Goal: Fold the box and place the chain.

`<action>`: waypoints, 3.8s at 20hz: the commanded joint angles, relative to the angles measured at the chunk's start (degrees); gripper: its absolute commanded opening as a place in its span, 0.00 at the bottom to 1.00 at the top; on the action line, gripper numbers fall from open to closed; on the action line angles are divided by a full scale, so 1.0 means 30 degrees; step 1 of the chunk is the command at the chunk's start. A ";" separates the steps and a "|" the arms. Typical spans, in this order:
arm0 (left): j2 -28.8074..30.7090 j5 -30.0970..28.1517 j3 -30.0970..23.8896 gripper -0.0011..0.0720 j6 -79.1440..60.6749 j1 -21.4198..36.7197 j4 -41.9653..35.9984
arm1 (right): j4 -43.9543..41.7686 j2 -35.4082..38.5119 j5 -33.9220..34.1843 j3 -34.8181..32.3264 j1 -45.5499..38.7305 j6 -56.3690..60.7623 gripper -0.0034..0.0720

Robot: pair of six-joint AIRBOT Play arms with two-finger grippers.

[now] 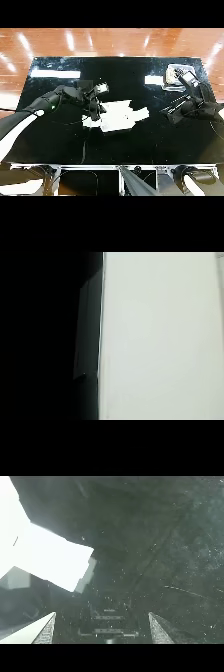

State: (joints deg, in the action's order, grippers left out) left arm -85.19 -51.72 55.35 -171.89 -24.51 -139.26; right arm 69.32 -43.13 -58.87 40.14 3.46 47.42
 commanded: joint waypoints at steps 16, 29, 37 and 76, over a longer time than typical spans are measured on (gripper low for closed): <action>-0.1574 -0.0160 0.0860 0.05 -0.0007 -0.1763 0.0219 | -0.4153 -0.0270 0.0095 -0.4707 0.0998 -1.0003 0.98; -0.1574 -0.0255 0.0860 0.05 0.0022 -0.1770 0.0175 | -0.5144 -0.2747 0.7191 -0.5974 0.6696 -1.4178 0.98; -0.1574 -0.0277 0.0860 0.05 0.0546 -0.1770 0.0175 | -0.7657 -0.2761 0.7861 -0.6025 0.6754 -1.4171 0.98; -0.1042 -0.1603 0.1056 0.04 0.0087 -0.2324 0.2754 | -0.4561 -0.1282 0.1180 -0.6011 0.7242 -0.8714 0.98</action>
State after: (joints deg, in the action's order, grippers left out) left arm -88.33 -56.58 58.52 -171.87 -31.55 -130.98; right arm 60.29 -47.00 -53.84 23.40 24.18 21.76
